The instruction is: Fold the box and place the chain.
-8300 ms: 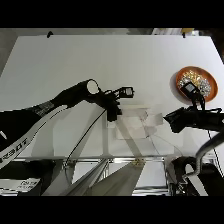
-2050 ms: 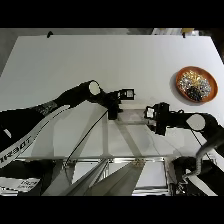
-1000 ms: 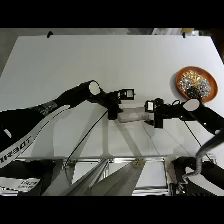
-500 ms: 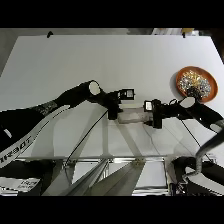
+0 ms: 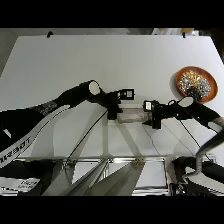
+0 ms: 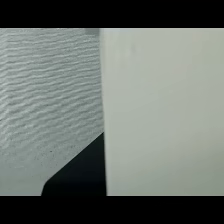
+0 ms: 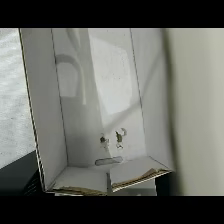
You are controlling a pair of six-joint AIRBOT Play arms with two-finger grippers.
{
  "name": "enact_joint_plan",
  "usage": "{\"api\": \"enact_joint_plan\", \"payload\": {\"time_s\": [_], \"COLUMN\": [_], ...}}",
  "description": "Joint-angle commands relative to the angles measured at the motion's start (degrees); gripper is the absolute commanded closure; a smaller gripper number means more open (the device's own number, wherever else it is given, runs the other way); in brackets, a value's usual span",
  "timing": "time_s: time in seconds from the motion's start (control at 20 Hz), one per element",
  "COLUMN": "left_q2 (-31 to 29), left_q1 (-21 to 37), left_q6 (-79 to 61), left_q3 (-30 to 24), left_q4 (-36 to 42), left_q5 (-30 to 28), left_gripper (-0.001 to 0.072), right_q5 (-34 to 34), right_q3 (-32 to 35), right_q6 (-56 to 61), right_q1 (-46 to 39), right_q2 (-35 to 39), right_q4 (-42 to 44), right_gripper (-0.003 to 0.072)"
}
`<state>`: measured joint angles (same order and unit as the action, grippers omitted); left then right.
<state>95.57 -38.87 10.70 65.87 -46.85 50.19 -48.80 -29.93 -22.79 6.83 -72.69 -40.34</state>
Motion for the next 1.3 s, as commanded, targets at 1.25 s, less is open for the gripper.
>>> {"api": "enact_joint_plan", "payload": {"time_s": [1.25], "left_q2": [-0.11], "left_q1": [-0.02], "left_q6": [-0.2], "left_q3": [-0.04], "left_q4": [0.85], "left_q5": [0.2], "left_gripper": [0.0698], "right_q5": [-0.04], "right_q3": [0.0], "right_q6": [0.22], "right_q1": [0.07], "right_q2": [-0.39], "right_q4": [0.07], "right_gripper": [0.0289]}}
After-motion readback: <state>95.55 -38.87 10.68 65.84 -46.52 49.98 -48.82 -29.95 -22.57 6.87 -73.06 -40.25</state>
